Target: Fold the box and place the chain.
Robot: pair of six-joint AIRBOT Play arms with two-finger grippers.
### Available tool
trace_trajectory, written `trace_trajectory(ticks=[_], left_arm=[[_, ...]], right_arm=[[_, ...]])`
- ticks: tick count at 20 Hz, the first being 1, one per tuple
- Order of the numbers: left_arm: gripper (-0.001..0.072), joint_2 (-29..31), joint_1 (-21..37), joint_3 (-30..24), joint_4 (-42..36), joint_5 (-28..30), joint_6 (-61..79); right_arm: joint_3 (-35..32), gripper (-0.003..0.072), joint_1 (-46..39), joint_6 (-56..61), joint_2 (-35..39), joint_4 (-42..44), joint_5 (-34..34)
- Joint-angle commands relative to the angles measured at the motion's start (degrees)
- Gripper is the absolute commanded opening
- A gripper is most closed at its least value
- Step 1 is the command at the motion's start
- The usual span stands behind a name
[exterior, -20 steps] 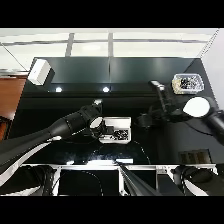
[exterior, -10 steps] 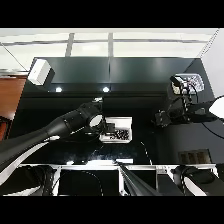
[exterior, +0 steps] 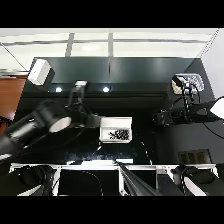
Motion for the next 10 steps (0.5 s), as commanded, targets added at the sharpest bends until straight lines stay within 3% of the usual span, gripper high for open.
trace_trajectory(ticks=[1, 3, 5, 6, 7, 10], left_arm=[[0.0528, 9.1, 7.7, -9.5, -0.2, 4.3, 2.3], [0.0528, 13.4, 9.9, -17.4, -7.6, 17.2, 6.4], [0.0528, 15.1, 10.0, -24.5, -20.8, 30.1, 21.7], [0.0528, 15.0, 10.0, -26.8, -26.6, 33.7, 29.8], [0.0528, 14.8, 10.1, -28.5, -30.9, 35.8, 35.7], [0.0529, 13.9, 10.1, -29.3, -32.2, 34.1, 47.4]], right_arm=[[0.0, 0.0329, 0.0, 1.6, 0.0, -0.6, -0.5], [0.0, 0.0330, 0.0, 3.3, 0.0, -2.1, -1.1], [0.0, 0.0330, 0.0, 3.8, 0.0, -2.3, -1.6], [0.0, 0.0330, 0.0, 4.3, 0.0, -2.3, -1.6], [0.0, 0.0330, 0.0, 4.5, 0.0, -2.3, -1.4], [0.0, 0.0330, 0.0, 4.7, 0.0, -2.3, 0.0]])
